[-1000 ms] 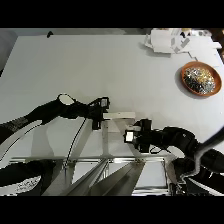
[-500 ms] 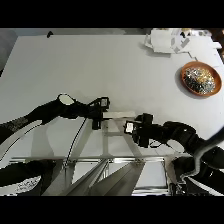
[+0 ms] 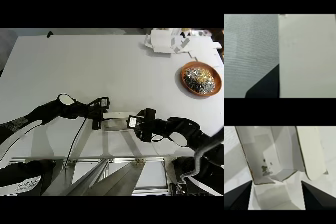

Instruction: Fold the box and place the chain.

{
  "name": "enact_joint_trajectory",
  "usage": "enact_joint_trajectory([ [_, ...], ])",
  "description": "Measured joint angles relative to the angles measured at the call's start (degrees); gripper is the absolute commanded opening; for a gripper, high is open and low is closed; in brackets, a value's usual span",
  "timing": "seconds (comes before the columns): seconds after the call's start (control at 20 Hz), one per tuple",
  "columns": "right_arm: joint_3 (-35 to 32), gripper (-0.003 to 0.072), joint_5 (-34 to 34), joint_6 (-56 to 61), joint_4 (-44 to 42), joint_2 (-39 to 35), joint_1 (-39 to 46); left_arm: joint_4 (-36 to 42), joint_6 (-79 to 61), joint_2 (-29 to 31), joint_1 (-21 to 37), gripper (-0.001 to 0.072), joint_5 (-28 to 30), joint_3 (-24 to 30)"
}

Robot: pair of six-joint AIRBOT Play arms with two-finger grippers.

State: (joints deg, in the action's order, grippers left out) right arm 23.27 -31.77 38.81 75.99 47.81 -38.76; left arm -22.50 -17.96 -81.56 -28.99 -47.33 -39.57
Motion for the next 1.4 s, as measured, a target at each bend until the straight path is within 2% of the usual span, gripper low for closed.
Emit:
enact_joint_trajectory([
  [0.55,0.0,0.0672,-1.3,-28.1,-22.3,5.1,8.9,0.0,0.0,0.0,0.0,0.001,0.0,0.0],
  [0.95,0.1,0.0671,-4.8,-47.0,-35.1,12.6,12.4,0.0,0.0,0.0,0.0,0.001,-0.1,0.0],
  [1.4,0.2,0.064,-6.1,-54.8,-41.2,15.9,12.7,-0.1,-0.1,0.0,0.0,0.001,-0.1,0.0],
])
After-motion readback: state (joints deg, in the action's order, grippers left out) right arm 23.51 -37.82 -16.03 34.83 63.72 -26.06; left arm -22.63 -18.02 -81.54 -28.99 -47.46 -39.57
